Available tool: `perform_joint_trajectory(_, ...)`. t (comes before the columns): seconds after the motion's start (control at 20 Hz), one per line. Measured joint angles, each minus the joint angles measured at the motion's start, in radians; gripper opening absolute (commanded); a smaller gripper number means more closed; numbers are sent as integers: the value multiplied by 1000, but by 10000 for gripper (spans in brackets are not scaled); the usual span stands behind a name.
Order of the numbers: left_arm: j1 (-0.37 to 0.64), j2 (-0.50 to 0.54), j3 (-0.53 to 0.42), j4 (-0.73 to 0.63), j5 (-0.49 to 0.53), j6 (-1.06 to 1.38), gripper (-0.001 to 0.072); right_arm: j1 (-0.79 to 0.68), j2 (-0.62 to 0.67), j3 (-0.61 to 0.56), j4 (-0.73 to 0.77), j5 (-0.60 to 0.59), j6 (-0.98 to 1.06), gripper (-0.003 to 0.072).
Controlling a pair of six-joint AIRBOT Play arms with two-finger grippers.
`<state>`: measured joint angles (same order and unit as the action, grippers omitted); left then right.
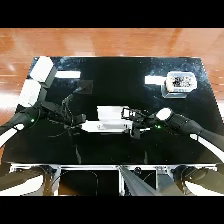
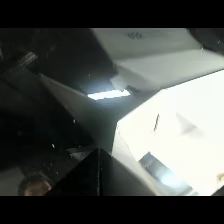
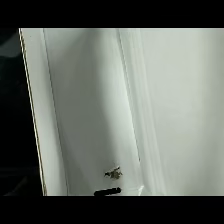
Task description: Fold the box and place the chain.
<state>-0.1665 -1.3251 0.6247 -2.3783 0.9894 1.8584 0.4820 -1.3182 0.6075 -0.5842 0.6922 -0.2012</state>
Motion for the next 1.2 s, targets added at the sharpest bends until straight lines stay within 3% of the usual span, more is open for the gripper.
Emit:
perform_joint_trajectory(0.1, -1, 0, 19, -8, 25, 0, 41, 0, 0, 0, 0, 0, 0, 555)
perform_joint_trajectory(0.25, -2, 1, 52, -18, 71, 0, 387, 0, 0, 0, 0, -2, 1, 555)
perform_joint_trajectory(0.4, -5, 1, 76, -26, 105, 0, 421, 0, 0, 0, 0, -3, 3, 555)
perform_joint_trajectory(0.55, -18, 1, 85, -40, 126, 0, 588, 0, 0, 0, 0, -3, 3, 555)
perform_joint_trajectory(0.6, -24, 1, 88, -46, 128, 0, 613, 0, 0, 0, 0, -3, 3, 555)
perform_joint_trajectory(1.2, -100, 18, 98, -104, 126, 25, 609, 0, 0, 0, 1, -4, 4, 555)
